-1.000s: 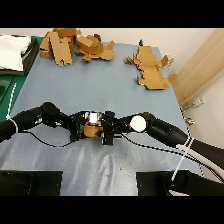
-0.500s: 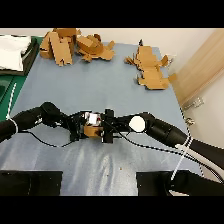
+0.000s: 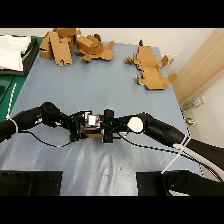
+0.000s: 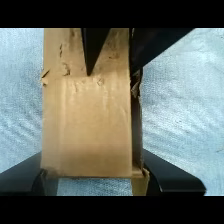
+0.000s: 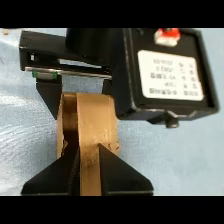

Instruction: Fold the box.

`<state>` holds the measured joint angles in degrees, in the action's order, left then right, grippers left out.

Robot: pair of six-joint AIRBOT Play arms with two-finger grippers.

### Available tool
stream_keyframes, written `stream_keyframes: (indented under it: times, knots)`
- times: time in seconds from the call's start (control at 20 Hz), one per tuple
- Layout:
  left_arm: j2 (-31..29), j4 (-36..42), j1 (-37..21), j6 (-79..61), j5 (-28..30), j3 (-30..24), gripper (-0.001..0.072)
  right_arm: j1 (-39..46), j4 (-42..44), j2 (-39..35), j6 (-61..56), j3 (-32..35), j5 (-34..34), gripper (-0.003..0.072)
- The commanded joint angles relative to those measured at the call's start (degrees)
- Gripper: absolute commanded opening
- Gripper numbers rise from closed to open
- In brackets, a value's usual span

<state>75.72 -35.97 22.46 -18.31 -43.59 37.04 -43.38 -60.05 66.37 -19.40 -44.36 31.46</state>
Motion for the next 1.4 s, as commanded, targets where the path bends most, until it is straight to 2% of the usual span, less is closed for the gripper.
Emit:
stream_keyframes:
  times: [0.0,0.3,0.35,0.4,0.45,0.65,0.8,0.85,0.9,0.95,1.0,1.05,1.1,1.2,1.35]
  knots:
    - [0.0,0.0,0.0,-0.1,0.0,0.0,0.0378,0.0,-0.6,0.1,0.0,0.0,-0.1,0.0161]
    - [0.0,0.0,0.0,-0.1,0.0,0.0,0.0378,0.0,-0.1,1.3,-1.4,0.0,8.2,0.0164]
    - [0.0,0.0,0.0,-0.1,0.0,0.0,0.0378,0.0,-0.1,1.8,-2.1,0.0,9.0,0.0195]
    - [0.0,0.0,0.0,-0.1,0.0,0.0,0.0378,0.0,0.1,1.9,-2.1,0.0,9.2,0.0293]
    - [0.0,0.0,0.0,-0.1,0.0,0.0,0.0378,0.0,0.1,1.8,-2.1,0.0,8.9,0.031]
    - [0.0,0.0,0.0,-0.1,0.0,0.0,0.0378,0.0,0.0,-1.4,-4.8,0.0,8.6,0.031]
    - [0.0,0.0,0.0,-0.1,0.0,0.0,0.0378,0.5,-1.4,-6.3,-14.3,0.0,8.6,0.0306]
    - [0.0,0.0,0.0,-0.1,-0.1,0.0,0.0378,1.0,-1.9,-8.1,-20.0,0.0,8.6,0.0288]
    - [0.0,0.0,0.0,-0.1,0.0,0.0,0.0378,1.6,-1.9,-9.4,-26.2,0.0,8.6,0.023]
    - [0.0,0.0,0.0,-0.1,0.0,0.0,0.0378,2.6,-1.9,-10.4,-34.9,0.0,8.6,0.004]
    - [0.0,0.0,0.0,-0.1,0.0,0.0,0.0378,3.7,-2.0,-10.7,-44.9,0.0,8.4,0.0004]
    - [0.0,0.0,0.0,-0.1,0.0,0.0,0.0378,5.1,-1.9,-10.6,-55.5,0.2,8.0,0.0003]
    - [0.0,0.0,0.0,-0.1,0.0,0.0,0.0378,6.1,-1.4,-10.6,-64.6,1.1,6.3,0.0001]
    - [0.0,0.0,0.0,-0.1,0.0,0.0,0.0378,5.8,4.0,-10.8,-77.0,4.7,-2.7,-0.0001]
    - [-0.1,0.0,0.0,-0.1,0.0,0.0,0.0378,1.8,22.3,-10.2,-79.6,12.3,-21.3,0.0]
